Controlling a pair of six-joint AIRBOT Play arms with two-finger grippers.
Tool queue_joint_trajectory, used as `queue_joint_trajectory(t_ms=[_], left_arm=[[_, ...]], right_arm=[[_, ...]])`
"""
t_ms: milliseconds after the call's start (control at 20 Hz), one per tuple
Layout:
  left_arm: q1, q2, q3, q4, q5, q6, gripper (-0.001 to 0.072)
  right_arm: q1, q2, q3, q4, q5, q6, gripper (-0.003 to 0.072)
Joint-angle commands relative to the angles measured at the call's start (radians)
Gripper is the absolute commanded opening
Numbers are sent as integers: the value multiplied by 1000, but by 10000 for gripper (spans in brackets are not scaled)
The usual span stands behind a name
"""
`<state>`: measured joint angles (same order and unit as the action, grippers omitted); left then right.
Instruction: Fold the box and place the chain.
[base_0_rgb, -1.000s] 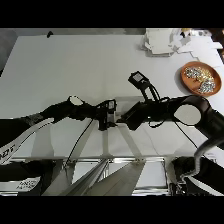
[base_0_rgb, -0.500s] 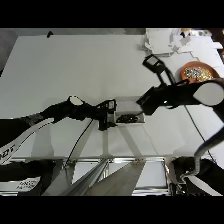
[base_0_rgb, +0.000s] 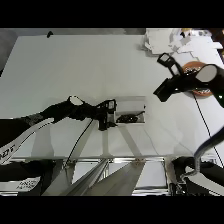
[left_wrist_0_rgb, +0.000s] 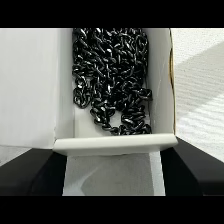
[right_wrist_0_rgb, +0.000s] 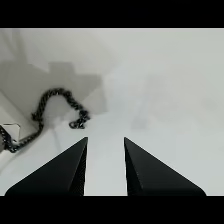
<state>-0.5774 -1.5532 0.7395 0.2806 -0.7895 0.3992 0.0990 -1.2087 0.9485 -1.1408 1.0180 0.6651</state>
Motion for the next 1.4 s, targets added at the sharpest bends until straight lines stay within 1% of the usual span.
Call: queue_joint_trajectory(t_ms=[0, 200, 450, 650, 700, 750, 800, 1000, 1100, 1200, 1300, 1350], left_arm=[[0, 0, 0, 0, 0, 0, 208], [0, 0, 0, 0, 0, 0, 208], [0, 0, 0, 0, 0, 0, 208], [0, 0, 0, 0, 0, 0, 208], [0, 0, 0, 0, 0, 0, 208], [0, 0, 0, 0, 0, 0, 208], [0, 0, 0, 0, 0, 0, 208], [0, 0, 0, 0, 0, 0, 208], [0, 0, 0, 0, 0, 0, 208], [0, 0, 0, 0, 0, 0, 208], [0, 0, 0, 0, 0, 0, 208], [0, 0, 0, 0, 0, 0, 208]], right_arm=[[41, -152, -10, -4, -3, -190, 272], [83, -234, -10, -4, -8, -203, 272], [83, -241, -33, -4, -18, -203, 270], [83, -241, -80, -3, -73, -198, 267], [83, -241, -82, -2, -83, -192, 250], [83, -241, -82, -2, -93, -191, 210], [83, -241, -82, 1, -100, -191, 191], [83, -241, -82, 6, -150, -141, 191], [83, -241, -82, 21, -151, -142, 189], [83, -241, -82, 31, -151, -142, 129], [83, -241, -82, 40, -147, -141, 29], [84, -241, -82, 40, -145, -141, 19]])
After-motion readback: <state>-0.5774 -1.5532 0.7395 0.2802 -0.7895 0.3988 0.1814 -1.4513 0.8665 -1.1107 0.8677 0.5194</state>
